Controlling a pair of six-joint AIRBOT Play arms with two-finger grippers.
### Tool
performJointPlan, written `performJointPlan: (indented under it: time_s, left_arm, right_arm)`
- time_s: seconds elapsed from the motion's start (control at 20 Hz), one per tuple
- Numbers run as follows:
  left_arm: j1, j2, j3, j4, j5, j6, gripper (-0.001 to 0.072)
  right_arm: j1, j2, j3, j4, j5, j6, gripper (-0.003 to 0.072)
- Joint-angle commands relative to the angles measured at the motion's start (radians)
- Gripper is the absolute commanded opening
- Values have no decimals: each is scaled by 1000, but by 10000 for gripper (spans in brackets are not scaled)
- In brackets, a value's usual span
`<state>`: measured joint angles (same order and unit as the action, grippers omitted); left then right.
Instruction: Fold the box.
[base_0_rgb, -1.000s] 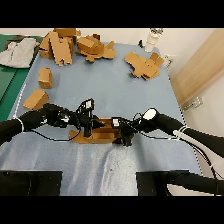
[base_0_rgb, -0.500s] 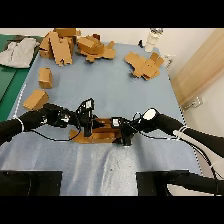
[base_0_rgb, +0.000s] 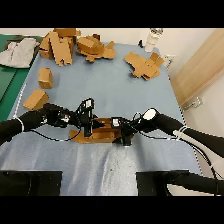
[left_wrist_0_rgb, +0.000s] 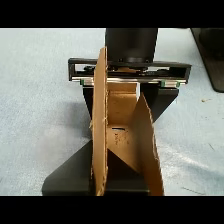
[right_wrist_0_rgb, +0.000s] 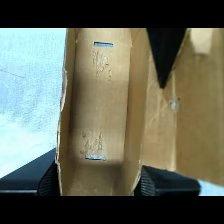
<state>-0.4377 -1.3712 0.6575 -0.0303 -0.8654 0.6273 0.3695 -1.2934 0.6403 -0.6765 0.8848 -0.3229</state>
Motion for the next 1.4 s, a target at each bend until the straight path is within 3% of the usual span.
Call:
performJointPlan:
  time_s: [0.0, 0.05, 0.3, 0.35, 0.6, 0.7, 0.75, 0.8, 0.85, 1.0, 1.15, 1.35]
  left_arm:
    - [1, 0, 1, -2, 6, -23, 305]
    - [1, 0, 1, -15, 20, -60, 363]
    - [27, 53, 1, 37, 22, -146, 364]
    - [45, 90, 1, 109, 26, -214, 364]
    - [103, 333, 1, 718, 31, -793, 364]
    - [102, 402, 0, 825, -30, -963, 362]
    - [101, 418, 0, 821, -75, -1023, 338]
    - [94, 421, 0, 806, -138, -1125, 63]
    - [77, 415, -1, 805, -190, -1224, 12]
    - [-51, 375, -23, 800, -193, -1538, 11]
    - [-190, 306, -10, 673, -20, -1554, 12]
    - [-182, 184, 78, 473, 156, -1489, 12]
  right_arm:
    - [-1, 0, 0, 0, 0, 1, 522]
    - [-1, 0, 0, 0, 0, 1, 522]
    - [-1, 0, 0, 0, 0, 1, 521]
    - [-1, 0, 0, 0, 0, 1, 521]
    - [-1, 0, 0, 0, 0, 1, 522]
    - [-1, 0, 0, 0, 0, 1, 522]
    - [-1, 0, 0, 0, 0, 1, 521]
    - [-1, 0, 0, 0, 0, 1, 521]
    - [-1, 0, 0, 0, 0, 1, 521]
    - [-1, 1, 0, 0, 0, 1, 522]
    - [-1, 0, 0, 0, 0, 1, 522]
    - [-1, 0, 0, 0, 0, 1, 521]
